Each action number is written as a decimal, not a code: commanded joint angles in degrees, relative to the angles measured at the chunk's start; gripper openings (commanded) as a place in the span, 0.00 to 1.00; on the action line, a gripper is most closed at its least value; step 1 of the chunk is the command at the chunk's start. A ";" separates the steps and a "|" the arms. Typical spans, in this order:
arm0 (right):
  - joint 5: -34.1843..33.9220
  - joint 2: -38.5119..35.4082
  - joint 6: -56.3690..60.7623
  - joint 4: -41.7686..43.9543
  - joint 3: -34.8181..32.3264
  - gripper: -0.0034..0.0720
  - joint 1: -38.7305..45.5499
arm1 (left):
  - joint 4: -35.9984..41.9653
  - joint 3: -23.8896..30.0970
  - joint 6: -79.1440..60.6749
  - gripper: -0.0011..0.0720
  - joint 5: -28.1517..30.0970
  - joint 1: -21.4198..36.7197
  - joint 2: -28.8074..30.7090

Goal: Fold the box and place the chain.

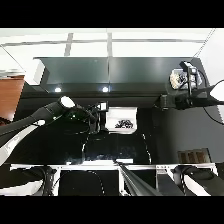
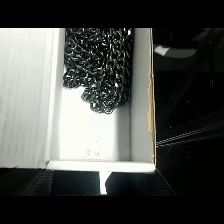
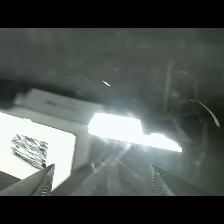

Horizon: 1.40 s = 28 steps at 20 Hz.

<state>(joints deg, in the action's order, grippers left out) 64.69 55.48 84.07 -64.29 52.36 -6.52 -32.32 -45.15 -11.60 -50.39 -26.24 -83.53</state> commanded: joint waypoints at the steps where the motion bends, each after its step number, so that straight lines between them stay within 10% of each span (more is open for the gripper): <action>1: -8.70 4.70 -5.11 9.18 0.02 0.94 -2.01 | -0.20 -0.04 0.07 0.56 0.87 -0.09 -0.04; 6: -14.71 16.28 -22.51 22.45 0.02 0.94 -8.04 | -0.20 -0.04 0.07 0.56 0.92 0.00 -0.04; 13: -2.75 16.44 -52.19 21.75 1.68 0.94 -9.99 | -0.11 -0.04 0.07 0.56 0.90 0.00 -0.04; 28: -3.34 16.63 -61.18 15.65 0.39 0.94 -13.60 | -0.02 -0.04 0.07 0.56 0.87 0.00 -0.04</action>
<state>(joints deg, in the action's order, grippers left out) 63.22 72.07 24.69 -48.38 53.45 -19.88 -32.36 -45.15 -11.53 -49.47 -26.28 -83.53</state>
